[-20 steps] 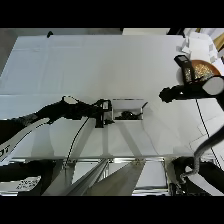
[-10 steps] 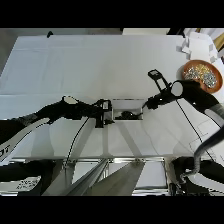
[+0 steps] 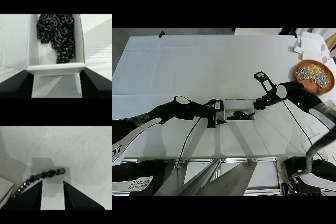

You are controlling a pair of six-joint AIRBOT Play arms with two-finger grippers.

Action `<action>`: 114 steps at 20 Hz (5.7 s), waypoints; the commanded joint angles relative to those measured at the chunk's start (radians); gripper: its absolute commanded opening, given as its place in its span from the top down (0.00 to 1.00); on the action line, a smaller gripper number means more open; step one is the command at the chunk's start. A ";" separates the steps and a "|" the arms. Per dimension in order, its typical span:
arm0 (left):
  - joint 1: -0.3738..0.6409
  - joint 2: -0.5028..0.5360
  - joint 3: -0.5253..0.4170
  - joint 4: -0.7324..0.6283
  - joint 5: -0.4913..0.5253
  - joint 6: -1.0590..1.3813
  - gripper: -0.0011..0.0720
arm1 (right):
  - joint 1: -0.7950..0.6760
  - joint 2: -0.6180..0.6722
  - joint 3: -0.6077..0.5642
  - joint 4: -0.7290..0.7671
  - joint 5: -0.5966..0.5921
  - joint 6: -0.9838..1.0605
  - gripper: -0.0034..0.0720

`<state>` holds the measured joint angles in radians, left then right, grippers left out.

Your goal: Fold the box and place the chain.

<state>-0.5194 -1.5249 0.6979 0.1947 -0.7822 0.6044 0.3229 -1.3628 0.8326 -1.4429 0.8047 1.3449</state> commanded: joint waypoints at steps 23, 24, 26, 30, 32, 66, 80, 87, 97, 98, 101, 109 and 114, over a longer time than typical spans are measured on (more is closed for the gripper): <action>0.000 0.000 0.000 0.000 0.000 0.000 0.78 | 0.002 0.056 0.001 -0.001 0.022 0.008 0.94; 0.000 0.000 0.000 0.000 0.000 0.000 0.78 | 0.002 0.094 0.000 -0.001 0.024 0.008 0.94; 0.000 0.000 0.000 0.000 0.000 0.000 0.78 | 0.001 0.178 0.000 0.000 0.022 0.008 0.94; 0.000 0.000 0.000 0.000 0.000 0.000 0.78 | 0.001 0.387 0.000 0.012 0.024 -0.003 0.94; 0.000 0.000 0.000 0.000 0.000 0.000 0.78 | 0.001 0.495 0.000 0.064 0.027 -0.036 0.94; 0.000 0.000 0.000 0.000 0.000 0.000 0.78 | 0.151 0.232 0.122 0.416 0.171 -0.316 0.66; 0.000 0.000 0.000 0.000 0.000 0.000 0.78 | 0.186 -0.032 0.349 0.303 0.289 -0.456 0.94; 0.000 0.000 0.000 0.000 0.000 0.000 0.78 | 0.256 -0.021 0.349 0.152 0.353 -0.491 0.94; 0.000 0.000 0.000 0.000 0.000 0.000 0.78 | 0.347 0.086 0.319 0.063 0.379 -0.596 0.60; 0.000 0.000 0.000 0.000 0.000 0.000 0.78 | 0.349 0.089 0.307 0.063 0.374 -0.598 0.60; 0.000 0.000 0.000 0.000 0.000 0.000 0.78 | 0.349 0.106 0.258 0.064 0.325 -0.599 0.59; 0.000 0.000 0.000 0.000 0.000 0.000 0.78 | 0.349 0.106 0.201 0.085 0.265 -0.598 0.59; 0.000 0.000 0.000 0.000 0.000 0.000 0.78 | 0.349 0.108 0.166 0.085 0.235 -0.597 0.59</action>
<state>-0.5194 -1.5253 0.6979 0.1940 -0.7803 0.6037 0.6712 -1.2575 1.0130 -1.3548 1.0634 0.7471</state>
